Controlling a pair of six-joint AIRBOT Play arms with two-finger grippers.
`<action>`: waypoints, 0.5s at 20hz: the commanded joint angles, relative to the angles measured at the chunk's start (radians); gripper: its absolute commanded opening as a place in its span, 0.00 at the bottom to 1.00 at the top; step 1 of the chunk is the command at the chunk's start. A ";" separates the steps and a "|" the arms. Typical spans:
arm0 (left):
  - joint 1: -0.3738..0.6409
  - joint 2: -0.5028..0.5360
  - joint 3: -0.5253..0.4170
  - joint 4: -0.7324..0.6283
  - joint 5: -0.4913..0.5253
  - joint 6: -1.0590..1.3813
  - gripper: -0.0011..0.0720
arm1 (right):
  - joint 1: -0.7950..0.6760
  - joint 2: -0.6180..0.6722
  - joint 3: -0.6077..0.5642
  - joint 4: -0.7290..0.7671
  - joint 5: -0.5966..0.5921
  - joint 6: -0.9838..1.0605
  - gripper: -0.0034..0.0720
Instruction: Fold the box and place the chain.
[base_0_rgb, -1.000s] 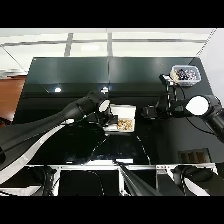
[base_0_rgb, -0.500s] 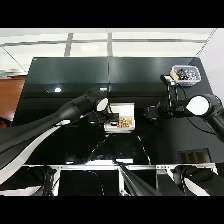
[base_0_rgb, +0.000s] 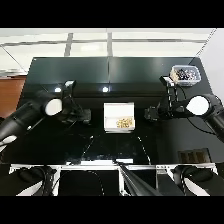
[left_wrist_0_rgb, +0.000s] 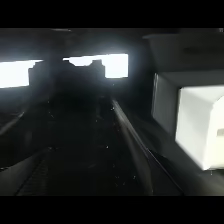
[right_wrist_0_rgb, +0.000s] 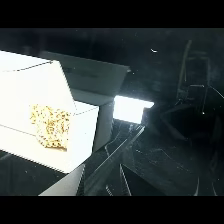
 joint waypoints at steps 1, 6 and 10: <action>0.145 0.077 -0.207 -0.513 0.095 0.751 0.98 | -0.001 0.000 0.000 0.002 -0.005 0.000 0.41; 0.082 0.035 -0.247 -0.600 0.071 1.456 0.98 | -0.001 0.000 0.000 0.003 -0.007 0.000 0.41; 0.062 0.021 -0.238 -0.618 0.138 1.906 0.99 | -0.001 0.000 0.000 0.003 -0.006 0.001 0.41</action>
